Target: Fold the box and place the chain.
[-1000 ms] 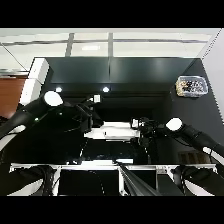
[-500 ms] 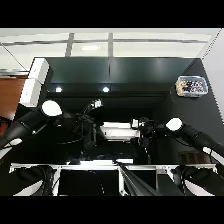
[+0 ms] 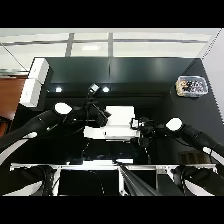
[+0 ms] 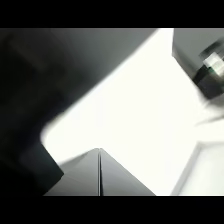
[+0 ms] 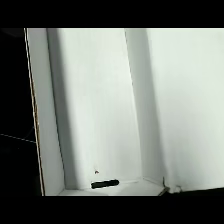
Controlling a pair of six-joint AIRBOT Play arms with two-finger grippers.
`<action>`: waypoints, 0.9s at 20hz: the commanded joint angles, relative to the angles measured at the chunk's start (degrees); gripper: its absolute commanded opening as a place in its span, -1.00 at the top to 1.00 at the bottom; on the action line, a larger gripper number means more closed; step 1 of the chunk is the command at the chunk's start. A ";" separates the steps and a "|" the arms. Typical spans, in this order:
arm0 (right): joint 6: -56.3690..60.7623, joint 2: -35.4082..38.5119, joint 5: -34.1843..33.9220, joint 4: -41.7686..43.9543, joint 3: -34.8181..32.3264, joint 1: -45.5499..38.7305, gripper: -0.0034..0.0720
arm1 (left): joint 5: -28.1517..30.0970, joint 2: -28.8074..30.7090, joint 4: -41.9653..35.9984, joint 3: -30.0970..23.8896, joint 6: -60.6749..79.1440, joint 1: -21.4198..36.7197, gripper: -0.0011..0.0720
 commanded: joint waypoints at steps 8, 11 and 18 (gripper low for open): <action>0.02 0.00 0.00 0.07 0.07 0.02 -0.19 | -15.74 -4.26 17.14 7.45 -6.25 2.84 0.90; 0.02 0.00 0.00 0.07 0.07 0.02 -0.19 | -19.54 2.86 21.86 9.66 -10.49 6.47 0.90; 0.02 0.00 0.00 0.07 0.07 0.02 0.48 | -31.52 14.05 33.22 1.14 -12.22 13.03 0.80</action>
